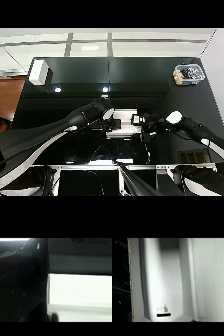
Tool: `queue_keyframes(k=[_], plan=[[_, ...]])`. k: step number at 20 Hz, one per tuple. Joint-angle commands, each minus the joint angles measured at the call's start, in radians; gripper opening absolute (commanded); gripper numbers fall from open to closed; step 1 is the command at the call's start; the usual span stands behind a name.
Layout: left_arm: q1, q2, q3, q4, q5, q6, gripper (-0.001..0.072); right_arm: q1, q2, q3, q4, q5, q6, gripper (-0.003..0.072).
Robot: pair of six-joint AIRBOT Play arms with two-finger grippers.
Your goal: Fold the box and place the chain.
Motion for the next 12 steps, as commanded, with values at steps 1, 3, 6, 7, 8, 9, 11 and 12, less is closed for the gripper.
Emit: queue_keyframes(k=[1, 3, 6, 7, 8, 9, 11, 12], plan=[[0.000, 0.000, 0.001, -0.002, 0.000, 0.000, 0.0028, 0.001, 0.000, 0.000, 0.000, -0.003, 0.001, 0.0238], [0.000, 0.000, 0.001, -0.002, 0.000, 0.000, 0.0028, 0.001, 0.000, 0.000, 0.001, -0.003, 0.001, 0.0238], [0.000, 0.000, 0.001, -0.002, 0.000, 0.000, 0.0028, 0.001, 0.001, 0.000, 0.023, -0.011, 0.001, 0.0238], [0.000, 0.000, 0.001, -0.002, 0.000, 0.000, 0.0028, 0.001, 0.001, 0.000, 0.022, -0.011, 0.001, 0.0238], [0.000, 0.000, 0.001, -0.002, 0.000, 0.000, 0.0028, 0.001, 0.001, 0.000, 0.022, -0.011, 0.001, 0.0238], [0.000, 0.000, 0.001, -0.002, 0.001, 0.000, 0.0028, 0.001, 0.001, 0.000, 0.022, -0.010, 0.001, 0.0238], [0.000, 0.000, 0.001, -0.002, 0.000, 0.000, 0.0028, 0.001, 0.001, 0.000, 0.023, -0.011, 0.001, 0.0239], [0.000, 0.000, 0.001, -0.002, 0.000, 0.000, 0.0028, 0.001, 0.001, 0.000, 0.023, -0.011, 0.001, 0.0241]])
